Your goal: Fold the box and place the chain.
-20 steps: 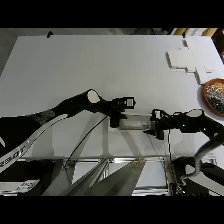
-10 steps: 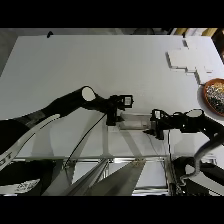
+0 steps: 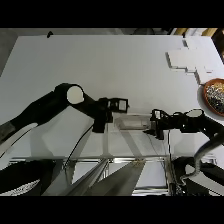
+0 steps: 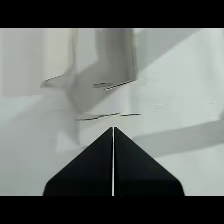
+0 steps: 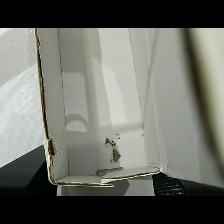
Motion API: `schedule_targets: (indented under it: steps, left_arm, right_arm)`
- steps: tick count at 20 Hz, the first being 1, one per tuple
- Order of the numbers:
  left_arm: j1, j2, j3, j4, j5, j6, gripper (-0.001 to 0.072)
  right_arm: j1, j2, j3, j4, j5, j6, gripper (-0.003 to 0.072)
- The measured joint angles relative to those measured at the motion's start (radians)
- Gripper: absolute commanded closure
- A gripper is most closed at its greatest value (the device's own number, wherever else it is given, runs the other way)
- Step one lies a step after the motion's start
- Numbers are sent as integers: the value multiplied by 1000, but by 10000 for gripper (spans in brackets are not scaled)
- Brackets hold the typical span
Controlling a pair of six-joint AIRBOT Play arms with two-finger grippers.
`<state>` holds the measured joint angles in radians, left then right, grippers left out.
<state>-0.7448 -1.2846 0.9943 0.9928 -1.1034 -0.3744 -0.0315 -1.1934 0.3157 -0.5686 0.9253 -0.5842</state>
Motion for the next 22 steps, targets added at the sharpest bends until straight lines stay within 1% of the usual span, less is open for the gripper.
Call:
schedule_targets:
  steps: [2,3,5,8,11,12,14,15,19,22]
  left_arm:
    - [-63,6,0,-1,26,-15,702]
    - [-95,5,0,-5,68,-19,702]
    - [-158,-8,0,-15,201,-32,704]
    - [-216,-40,0,-81,467,-59,705]
    - [-222,-93,1,-176,695,-71,707]
    - [-216,-113,2,-211,742,-73,707]
    - [-194,-157,7,-262,786,-75,707]
    - [-179,-178,10,-279,788,-76,707]
    - [-125,-232,17,-313,719,-75,707]
    - [-90,-244,19,-319,667,-71,706]
  right_arm:
    - [0,0,0,0,0,0,275]
    - [0,0,0,0,0,0,275]
    - [0,0,0,0,0,0,275]
    - [0,0,0,0,0,0,275]
    - [0,0,0,0,0,0,275]
    - [0,0,0,0,0,0,275]
    - [0,0,0,0,0,0,275]
    - [0,0,0,0,0,0,275]
    - [0,0,0,0,1,0,275]
    - [0,0,0,0,1,0,275]
